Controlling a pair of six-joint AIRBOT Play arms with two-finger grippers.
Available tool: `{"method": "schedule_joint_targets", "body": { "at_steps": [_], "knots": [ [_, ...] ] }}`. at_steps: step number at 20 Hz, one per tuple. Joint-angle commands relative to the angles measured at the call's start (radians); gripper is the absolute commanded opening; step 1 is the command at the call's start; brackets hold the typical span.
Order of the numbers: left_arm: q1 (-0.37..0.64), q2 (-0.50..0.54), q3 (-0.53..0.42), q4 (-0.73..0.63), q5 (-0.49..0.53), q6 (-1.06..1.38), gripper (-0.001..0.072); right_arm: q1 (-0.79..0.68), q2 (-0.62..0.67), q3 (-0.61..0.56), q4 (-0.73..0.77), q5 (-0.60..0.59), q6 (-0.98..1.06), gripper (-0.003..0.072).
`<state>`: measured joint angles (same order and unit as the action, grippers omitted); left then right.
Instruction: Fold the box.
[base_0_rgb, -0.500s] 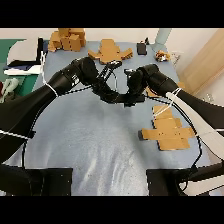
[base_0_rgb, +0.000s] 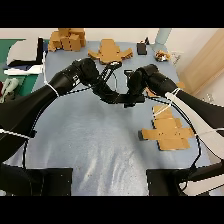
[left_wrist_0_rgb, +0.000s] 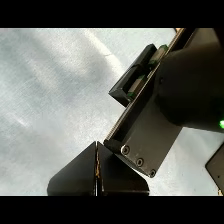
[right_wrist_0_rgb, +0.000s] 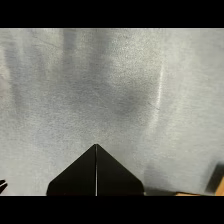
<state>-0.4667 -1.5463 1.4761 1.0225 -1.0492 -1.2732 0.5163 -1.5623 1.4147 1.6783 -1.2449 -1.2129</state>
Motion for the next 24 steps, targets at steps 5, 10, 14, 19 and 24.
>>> {"method": "schedule_joint_targets", "body": {
  "at_steps": [5, 10, 14, 19, 24],
  "knots": [
    [0.000, -0.001, 0.000, 0.002, 0.001, 0.000, 0.0012, 0.001, -0.003, 0.001, 0.029, 0.043, 0.019, 0.0004],
    [-0.002, -0.008, 0.000, -0.060, 0.048, -0.001, 0.0012, -0.084, -0.001, 0.109, -0.383, -0.236, -0.063, 0.0004],
    [-0.001, -0.013, 0.000, -0.095, 0.079, -0.001, 0.0015, -0.362, 0.018, 0.134, -0.746, -0.468, -0.138, 0.0395],
    [0.000, -0.012, 0.000, -0.105, 0.072, -0.008, 0.0657, -0.805, 0.020, 0.022, -0.465, -0.484, -0.237, 0.0500],
    [0.000, -0.012, 0.000, -0.111, 0.043, -0.008, 0.0657, -1.036, 0.020, -0.124, -0.239, -0.382, -0.493, 0.0501]
  ]
}}
